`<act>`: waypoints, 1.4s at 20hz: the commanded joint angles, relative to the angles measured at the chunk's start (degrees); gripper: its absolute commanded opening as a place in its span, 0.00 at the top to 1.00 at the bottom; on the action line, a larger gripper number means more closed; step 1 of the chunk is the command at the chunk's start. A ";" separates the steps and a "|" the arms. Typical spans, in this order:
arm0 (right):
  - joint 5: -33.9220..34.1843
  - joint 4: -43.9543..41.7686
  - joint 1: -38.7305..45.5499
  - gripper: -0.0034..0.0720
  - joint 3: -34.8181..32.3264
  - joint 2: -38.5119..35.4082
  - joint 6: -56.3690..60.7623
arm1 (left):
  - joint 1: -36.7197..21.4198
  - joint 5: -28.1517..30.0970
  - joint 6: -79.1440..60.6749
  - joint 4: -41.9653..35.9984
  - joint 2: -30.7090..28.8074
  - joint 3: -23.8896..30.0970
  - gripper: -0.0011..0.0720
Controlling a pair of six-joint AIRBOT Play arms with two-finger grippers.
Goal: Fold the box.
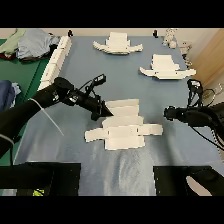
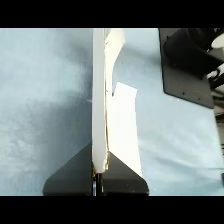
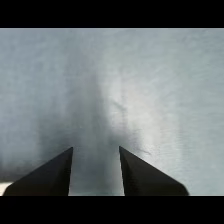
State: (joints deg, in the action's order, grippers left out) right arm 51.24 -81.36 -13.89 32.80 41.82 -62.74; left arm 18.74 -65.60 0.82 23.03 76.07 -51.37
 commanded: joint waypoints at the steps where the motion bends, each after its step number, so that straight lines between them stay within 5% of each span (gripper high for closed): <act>1: -0.72 1.38 -0.02 0.37 0.81 0.09 5.35 | 4.26 10.36 -8.81 -0.09 -6.38 6.51 0.97; 6: -1.36 -0.72 -0.04 0.36 0.81 0.94 5.33 | 8.46 18.91 -10.95 -0.44 -7.80 13.38 0.97; 18: -1.31 -1.84 -0.04 0.36 0.81 1.07 5.33 | 8.33 17.97 -13.22 -0.98 -8.59 14.99 0.97; 22: -1.29 -2.54 -0.04 0.36 0.81 1.05 5.33 | 8.63 19.93 -28.37 -10.86 -14.10 15.37 0.97; 28: -1.57 -2.67 -0.04 0.36 0.81 1.07 5.35 | 13.25 27.71 -39.15 -16.02 -18.67 25.05 0.97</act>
State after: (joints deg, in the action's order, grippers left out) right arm 49.84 -83.79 -13.89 33.56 42.85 -57.43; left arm 30.24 -41.21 -30.57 11.40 58.89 -29.98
